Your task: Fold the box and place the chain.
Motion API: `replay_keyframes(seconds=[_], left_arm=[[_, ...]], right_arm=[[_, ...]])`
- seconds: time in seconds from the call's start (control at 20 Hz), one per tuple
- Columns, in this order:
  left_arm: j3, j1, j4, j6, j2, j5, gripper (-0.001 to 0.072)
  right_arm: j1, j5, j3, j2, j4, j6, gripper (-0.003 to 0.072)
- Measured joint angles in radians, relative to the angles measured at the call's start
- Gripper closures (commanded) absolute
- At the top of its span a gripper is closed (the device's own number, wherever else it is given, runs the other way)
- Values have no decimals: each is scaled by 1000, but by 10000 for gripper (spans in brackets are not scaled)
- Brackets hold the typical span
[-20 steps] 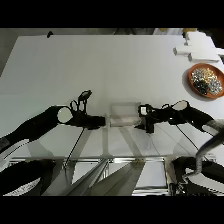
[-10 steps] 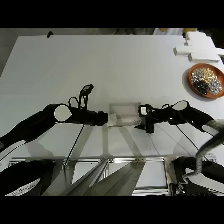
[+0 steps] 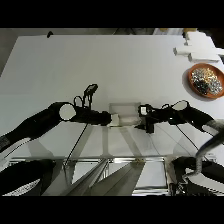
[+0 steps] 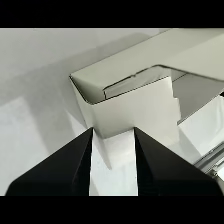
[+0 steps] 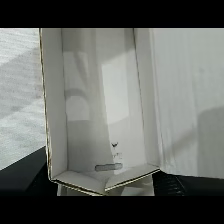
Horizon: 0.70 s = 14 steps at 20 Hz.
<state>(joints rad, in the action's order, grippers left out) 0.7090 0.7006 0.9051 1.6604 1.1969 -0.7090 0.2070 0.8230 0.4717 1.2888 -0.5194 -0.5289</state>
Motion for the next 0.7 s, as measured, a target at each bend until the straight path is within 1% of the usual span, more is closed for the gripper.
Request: replay_keyframes(seconds=[0.25,0.7], left_arm=[[40,22,38,40,35,-26,417],[146,64,156,185,102,-125,417]], right_arm=[[0,0,0,0,0,0,285],[0,0,0,0,0,0,285]])
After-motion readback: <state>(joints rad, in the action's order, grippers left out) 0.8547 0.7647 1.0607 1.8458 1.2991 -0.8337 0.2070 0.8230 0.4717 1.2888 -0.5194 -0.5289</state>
